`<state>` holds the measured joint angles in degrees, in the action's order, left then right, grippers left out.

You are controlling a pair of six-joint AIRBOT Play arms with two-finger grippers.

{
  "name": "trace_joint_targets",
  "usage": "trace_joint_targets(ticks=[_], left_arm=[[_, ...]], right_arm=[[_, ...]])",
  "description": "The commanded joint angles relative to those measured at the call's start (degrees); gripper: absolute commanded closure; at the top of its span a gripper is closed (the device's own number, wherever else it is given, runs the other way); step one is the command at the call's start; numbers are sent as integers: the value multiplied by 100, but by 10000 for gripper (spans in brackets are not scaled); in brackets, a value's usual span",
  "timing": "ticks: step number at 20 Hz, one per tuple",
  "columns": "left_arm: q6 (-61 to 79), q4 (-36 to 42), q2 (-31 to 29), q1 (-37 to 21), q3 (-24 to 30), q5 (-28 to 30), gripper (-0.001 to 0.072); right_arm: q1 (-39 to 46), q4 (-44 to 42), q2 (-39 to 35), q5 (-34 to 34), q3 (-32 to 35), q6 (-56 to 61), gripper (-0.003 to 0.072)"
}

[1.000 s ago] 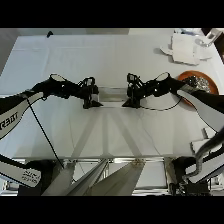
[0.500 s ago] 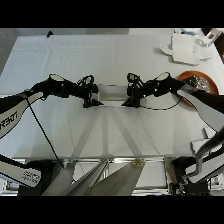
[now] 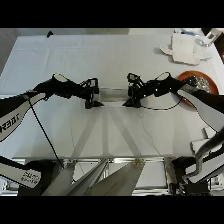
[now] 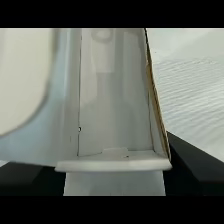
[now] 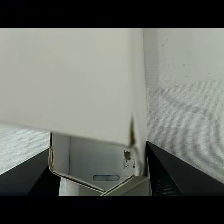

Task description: Fold the box and place the chain.

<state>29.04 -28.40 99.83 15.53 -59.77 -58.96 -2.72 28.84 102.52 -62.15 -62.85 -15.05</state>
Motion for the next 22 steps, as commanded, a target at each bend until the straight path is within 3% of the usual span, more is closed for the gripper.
trace_joint_targets(ticks=[1, 17, 22], left_arm=[[-111, -280, 4, 101, 4, 219, 314], [-107, -273, 4, 101, 4, 208, 314], [-103, -188, 4, -52, 4, -225, 314]], right_arm=[[-7, -20, 4, 17, 0, -7, 250], [-7, -22, 4, 17, 0, -7, 250], [-7, -20, 4, 17, 2, -7, 250]])
